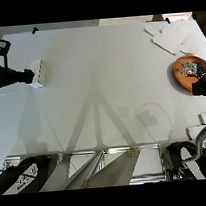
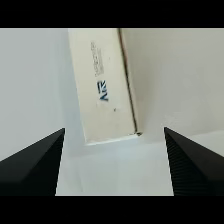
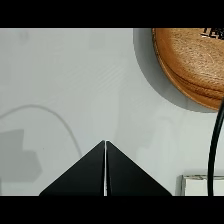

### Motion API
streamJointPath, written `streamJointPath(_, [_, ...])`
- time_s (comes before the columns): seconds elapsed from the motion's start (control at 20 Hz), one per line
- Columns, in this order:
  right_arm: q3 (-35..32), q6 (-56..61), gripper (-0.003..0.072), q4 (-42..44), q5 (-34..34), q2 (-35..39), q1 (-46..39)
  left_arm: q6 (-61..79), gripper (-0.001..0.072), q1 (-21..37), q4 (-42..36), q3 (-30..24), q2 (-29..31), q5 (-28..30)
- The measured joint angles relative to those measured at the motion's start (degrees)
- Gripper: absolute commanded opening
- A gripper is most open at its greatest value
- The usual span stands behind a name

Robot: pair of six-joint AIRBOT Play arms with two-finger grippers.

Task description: Fold the box and place the chain.

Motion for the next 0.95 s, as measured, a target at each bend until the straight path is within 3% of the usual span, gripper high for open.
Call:
streamJointPath(0.2, [0.0, 0.0, 0.0014, 0.0, 0.0, 0.0, 0.0, 0.8, 0.0666, -6.1, -1.9, 0.0, 10.8, -1.8])
streamJointPath(0.4, [0.0, 0.0, 0.0014, 0.0, 0.0, 0.0, 0.0, 1.0, 0.0331, -14.3, -5.1, 0.0, 17.2, -4.5])
streamJointPath(0.45, [0.0, 0.0, 0.0014, 0.0, 0.0, 0.0, 0.0, 1.0, 0.0236, -16.4, -5.6, 0.0, 17.8, -5.7])
streamJointPath(0.5, [0.0, 0.0, 0.0014, 0.0, 0.0, 0.0, 0.0, 1.0, 0.0076, -18.7, -5.9, 0.0, 18.3, -7.0])
streamJointPath(0.55, [0.0, 0.0, 0.0014, 0.0, 0.0, 0.0, 0.0, 1.0, 0.0013, -20.7, -6.2, 0.0, 18.6, -8.2])
streamJointPath(0.95, [0.0, 0.0, 0.0014, 0.0, 0.0, 0.0, 0.0, 1.0, 0.0014, -31.7, -7.1, 0.0, 16.9, -13.6])
